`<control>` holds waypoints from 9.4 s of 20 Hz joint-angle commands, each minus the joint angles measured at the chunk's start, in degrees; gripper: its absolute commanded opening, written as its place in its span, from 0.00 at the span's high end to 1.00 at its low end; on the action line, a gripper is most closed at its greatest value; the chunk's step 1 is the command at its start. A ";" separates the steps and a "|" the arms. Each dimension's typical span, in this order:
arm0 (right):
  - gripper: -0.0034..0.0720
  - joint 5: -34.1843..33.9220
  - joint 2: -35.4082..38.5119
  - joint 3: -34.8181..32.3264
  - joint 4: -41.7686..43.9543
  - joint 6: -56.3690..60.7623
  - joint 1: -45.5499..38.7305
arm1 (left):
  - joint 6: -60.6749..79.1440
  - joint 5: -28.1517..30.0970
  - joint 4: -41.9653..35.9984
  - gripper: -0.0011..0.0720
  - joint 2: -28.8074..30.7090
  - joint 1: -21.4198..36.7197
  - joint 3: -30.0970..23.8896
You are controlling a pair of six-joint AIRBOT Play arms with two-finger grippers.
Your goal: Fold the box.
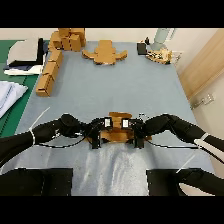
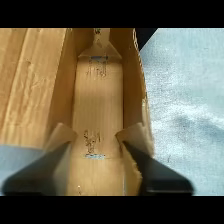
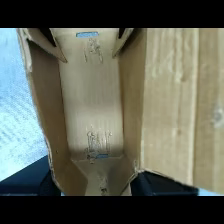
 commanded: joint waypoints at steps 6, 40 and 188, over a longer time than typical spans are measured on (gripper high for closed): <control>0.29 0.02 -0.02 -0.02 0.02 0.02 -0.02 | -60.35 -4.31 33.14 0.97 18.69 6.82 -0.02; 0.29 0.02 -0.02 -0.02 0.02 0.00 -0.02 | -87.60 -10.99 12.59 0.77 6.97 6.51 1.60; 0.29 0.04 -0.02 0.00 0.02 0.00 -0.02 | -151.97 -28.85 69.40 0.96 -17.33 -19.63 34.38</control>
